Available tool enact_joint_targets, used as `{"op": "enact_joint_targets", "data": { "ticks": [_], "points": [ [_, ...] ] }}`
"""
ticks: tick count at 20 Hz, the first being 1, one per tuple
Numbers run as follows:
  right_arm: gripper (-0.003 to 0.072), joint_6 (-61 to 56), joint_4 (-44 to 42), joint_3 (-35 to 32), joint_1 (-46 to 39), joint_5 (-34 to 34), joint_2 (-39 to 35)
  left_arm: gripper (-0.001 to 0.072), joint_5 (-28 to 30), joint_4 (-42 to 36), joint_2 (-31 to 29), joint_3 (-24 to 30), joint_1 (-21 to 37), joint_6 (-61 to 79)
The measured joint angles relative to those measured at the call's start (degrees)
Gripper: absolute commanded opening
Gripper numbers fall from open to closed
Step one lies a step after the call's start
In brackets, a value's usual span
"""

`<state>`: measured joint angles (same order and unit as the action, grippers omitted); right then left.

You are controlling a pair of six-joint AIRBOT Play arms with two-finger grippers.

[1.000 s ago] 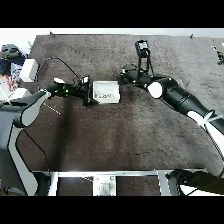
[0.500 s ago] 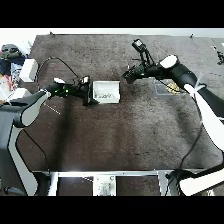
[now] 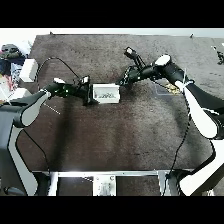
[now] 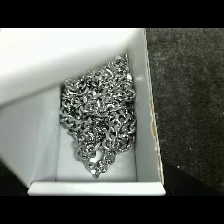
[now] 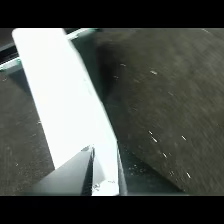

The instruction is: Fold the box and place the chain.

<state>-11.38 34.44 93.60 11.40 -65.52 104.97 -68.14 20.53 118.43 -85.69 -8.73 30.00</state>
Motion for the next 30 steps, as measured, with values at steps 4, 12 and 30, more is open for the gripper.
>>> {"op": "enact_joint_targets", "data": {
  "ticks": [4, 12, 30],
  "points": [
    [0.0231, 5.31, -0.90, 0.15, 2.23, -2.34, 0.28, 0.0286, 0.00, 0.00, 0.00, 0.00, 0.00, -0.02],
    [0.0219, 10.40, -1.42, -2.71, 4.46, -1.60, 0.37, 0.0286, 0.00, 0.00, 0.02, 0.00, 0.00, -0.04],
    [0.0334, 18.29, -5.20, -6.51, 4.92, 4.79, -1.53, 0.0285, 0.00, 0.00, 0.02, 0.00, 0.00, -0.02]
  ]
}}
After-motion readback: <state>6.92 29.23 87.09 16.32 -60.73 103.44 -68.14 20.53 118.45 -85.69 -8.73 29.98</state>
